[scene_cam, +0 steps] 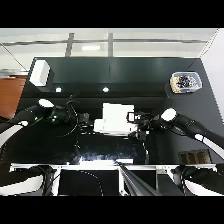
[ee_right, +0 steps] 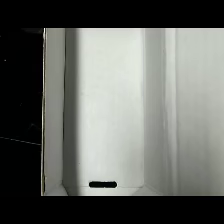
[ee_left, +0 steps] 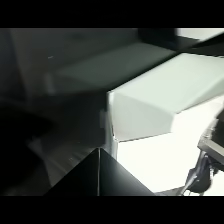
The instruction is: Fold the box and place the chain.
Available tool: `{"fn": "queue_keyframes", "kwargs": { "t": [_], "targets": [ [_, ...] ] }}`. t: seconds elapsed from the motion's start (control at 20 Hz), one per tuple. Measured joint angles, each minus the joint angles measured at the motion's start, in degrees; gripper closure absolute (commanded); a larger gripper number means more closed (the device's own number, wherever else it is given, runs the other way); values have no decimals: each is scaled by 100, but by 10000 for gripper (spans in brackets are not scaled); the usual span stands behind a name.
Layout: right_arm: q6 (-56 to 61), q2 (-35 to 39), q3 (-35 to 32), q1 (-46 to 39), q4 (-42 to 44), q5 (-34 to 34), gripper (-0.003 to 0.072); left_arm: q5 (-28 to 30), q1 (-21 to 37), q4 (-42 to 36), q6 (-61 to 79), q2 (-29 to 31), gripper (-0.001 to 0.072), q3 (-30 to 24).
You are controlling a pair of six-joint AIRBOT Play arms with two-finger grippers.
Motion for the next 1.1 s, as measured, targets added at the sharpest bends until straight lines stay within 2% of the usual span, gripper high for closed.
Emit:
{"fn": "queue_keyframes", "kwargs": {
  "t": [0.05, 0.15, 0.25, 0.35, 0.4, 0.45, 0.55, 0.6, 0.65, 0.7, 0.8, 1.1],
  "targets": [
    [0, 0, 0, 0, 0, 0, 451, -13, 9, -57, 85, 0, 639, 0],
    [0, 0, 0, 0, 0, -2, 451, -85, 15, -157, 190, 0, 640, 0],
    [0, 0, 0, 2, 0, 0, 451, -116, 20, -188, 251, 0, 595, 0],
    [0, 0, 0, 2, 0, 0, 451, -136, 20, -203, 289, 0, 584, 0],
    [0, 0, 0, 0, 0, 0, 451, -140, 20, -210, 299, 0, 516, 0],
    [0, 0, 0, 2, 0, -2, 451, -146, 20, -210, 306, 0, 515, 0],
    [0, 0, 0, 0, 0, -2, 451, -162, 20, -212, 323, 0, 407, 0],
    [0, 0, 0, 2, 0, -2, 451, -199, 20, -212, 365, 0, 391, 2],
    [0, 0, 0, 2, 0, -2, 451, -262, 20, -212, 431, 0, 306, 4],
    [0, 0, 0, 2, 0, -2, 451, -310, 20, -208, 487, 7, 179, 4],
    [0, 0, 0, 0, 0, -2, 451, -411, -2, -160, 614, 35, 142, 13],
    [0, 0, 0, 2, 2, -2, 451, -326, -387, 293, 627, 96, 142, 341]
  ]
}}
